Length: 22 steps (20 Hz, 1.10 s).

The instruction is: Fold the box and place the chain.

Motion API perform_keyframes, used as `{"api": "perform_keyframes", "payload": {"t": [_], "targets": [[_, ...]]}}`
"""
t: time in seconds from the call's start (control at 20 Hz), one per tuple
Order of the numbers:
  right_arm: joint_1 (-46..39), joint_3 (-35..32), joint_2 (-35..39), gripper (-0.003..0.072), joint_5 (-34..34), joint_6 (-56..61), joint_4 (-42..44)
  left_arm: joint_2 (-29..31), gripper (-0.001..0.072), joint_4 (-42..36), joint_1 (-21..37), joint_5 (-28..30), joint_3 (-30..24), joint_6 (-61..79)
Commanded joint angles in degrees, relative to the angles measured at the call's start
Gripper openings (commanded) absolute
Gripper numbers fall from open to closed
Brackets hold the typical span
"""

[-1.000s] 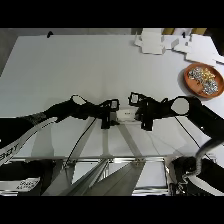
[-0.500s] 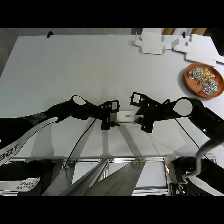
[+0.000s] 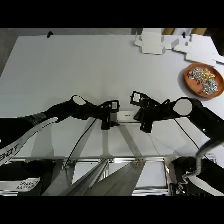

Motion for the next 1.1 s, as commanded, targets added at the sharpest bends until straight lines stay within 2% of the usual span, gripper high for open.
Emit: {"api": "perform_keyframes", "payload": {"t": [0.0, 0.7, 0.85, 1.05], "targets": [[0.1, -0.2, -1.8, 0.0035, 1.7, 0.0, 0.2, 0.0, 0.0273, 0.0, 0.0, 0.0, 0.0, 0.0], [0.0, -1.7, -3.3, 0.0017, 1.5, 1.6, 0.0, 0.0, 0.0273, 0.0, 0.0, 0.0, 0.0, 0.0], [0.0, -1.2, 2.0, 0.0018, 1.0, 6.9, -1.8, 0.0, 0.0273, 0.0, 0.0, 0.1, 0.0, 0.0], [-4.2, -1.0, 11.4, 0.0018, 3.3, 21.5, -12.2, 0.0, 0.0273, 0.0, 0.0, 0.1, 0.0, 0.0]]}}
